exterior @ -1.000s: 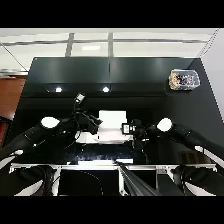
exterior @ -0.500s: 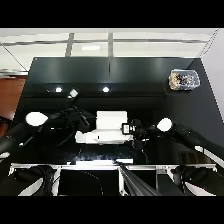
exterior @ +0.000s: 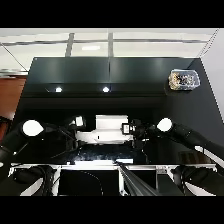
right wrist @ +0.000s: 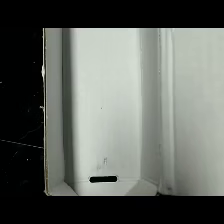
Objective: Fold the box and place the chain.
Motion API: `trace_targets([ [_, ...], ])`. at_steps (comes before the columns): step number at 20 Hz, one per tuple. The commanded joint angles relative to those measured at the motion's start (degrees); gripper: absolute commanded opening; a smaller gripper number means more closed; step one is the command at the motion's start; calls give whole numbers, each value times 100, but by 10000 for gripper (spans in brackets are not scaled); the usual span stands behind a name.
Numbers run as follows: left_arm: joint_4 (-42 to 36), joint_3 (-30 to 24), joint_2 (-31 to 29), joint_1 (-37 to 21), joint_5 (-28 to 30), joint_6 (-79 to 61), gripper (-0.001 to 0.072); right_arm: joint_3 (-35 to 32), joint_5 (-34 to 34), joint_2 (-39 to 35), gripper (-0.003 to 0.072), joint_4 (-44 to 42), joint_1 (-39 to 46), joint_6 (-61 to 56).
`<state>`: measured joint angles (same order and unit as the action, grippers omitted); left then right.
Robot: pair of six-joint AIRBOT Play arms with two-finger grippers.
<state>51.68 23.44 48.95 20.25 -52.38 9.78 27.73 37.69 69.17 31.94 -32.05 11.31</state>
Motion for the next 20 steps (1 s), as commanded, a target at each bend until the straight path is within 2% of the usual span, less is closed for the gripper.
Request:
trace_targets([
  [1,72,-48,496,396,664,-750,705,0,2,4,481,0,-7,0],
  [3,-13,-48,732,566,1038,-852,697,-2,-2,4,480,7,-22,0],
  [6,-332,-48,831,715,1064,-852,675,0,-2,4,481,9,-22,0],
  [8,-448,-46,831,728,1067,-855,535,0,-2,4,480,9,-22,0],
  [11,-627,-46,831,728,1016,-855,479,-2,-2,4,481,9,-22,0],
  [14,-1029,-46,833,728,1036,-855,479,-2,-2,4,481,9,-22,0],
  [15,-1040,-46,833,728,1036,-855,452,-2,-2,4,481,9,-22,0],
  [16,-1043,-46,833,728,1032,-852,355,-2,-2,4,481,9,-22,0],
  [18,-1064,-46,833,728,979,-852,313,-2,-2,4,481,9,-22,0],
  [19,-1067,-46,833,730,922,-852,201,0,-2,4,481,9,-22,0],
  [20,-1071,-46,833,728,883,-852,153,-2,-2,4,481,9,-22,0],
])
